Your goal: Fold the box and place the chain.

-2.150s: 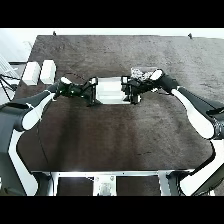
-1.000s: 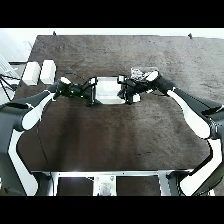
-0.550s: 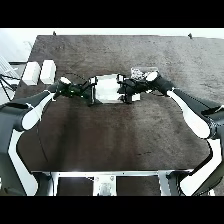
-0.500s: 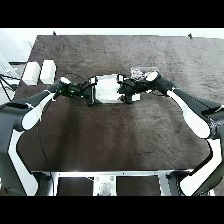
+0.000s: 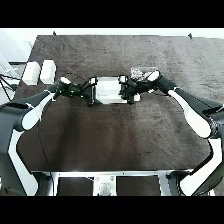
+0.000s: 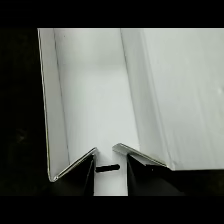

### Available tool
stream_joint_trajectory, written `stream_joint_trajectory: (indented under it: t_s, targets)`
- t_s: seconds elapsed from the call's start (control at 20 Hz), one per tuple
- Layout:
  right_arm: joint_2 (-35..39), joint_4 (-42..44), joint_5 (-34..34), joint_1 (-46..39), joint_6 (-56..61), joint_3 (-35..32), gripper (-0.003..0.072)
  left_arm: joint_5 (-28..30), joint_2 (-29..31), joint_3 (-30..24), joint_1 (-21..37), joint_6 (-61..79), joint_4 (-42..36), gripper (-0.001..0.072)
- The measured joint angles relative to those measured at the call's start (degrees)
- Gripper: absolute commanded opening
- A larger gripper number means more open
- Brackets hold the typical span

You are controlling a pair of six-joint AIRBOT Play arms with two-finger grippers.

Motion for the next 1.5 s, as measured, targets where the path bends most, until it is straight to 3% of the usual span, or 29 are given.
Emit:
stream_joint_trajectory:
  t_s: [0.15, 0.45, 0.85, 1.15, 1.5]
  targets:
    - [0.3, -3.0, 3.2, -1.1, 3.6, 0.0, 0.0015, -0.1, 0.0, 0.0, 0.0, 0.0, 0.0, 0.0531]
    - [5.4, -6.6, 8.5, -4.9, 11.9, 0.0, 0.0012, 0.0, 0.0, 0.0, 0.0, 0.0, 0.0, 0.0531]
    - [8.9, -6.7, 9.6, -16.8, 38.9, -1.0, 0.0011, 0.1, 0.0, 0.0, 0.0, 0.0, 0.0, 0.0531]
    - [5.1, -5.0, 9.5, -20.9, 51.7, -2.6, 0.0010, 0.1, 0.0, 0.0, 0.0, 0.0, 0.0, 0.0531]
    - [-1.5, 2.2, 9.4, -17.2, 55.1, -2.9, 0.0011, 0.1, 0.0, 0.0, 0.0, -0.1, 0.0, 0.0531]
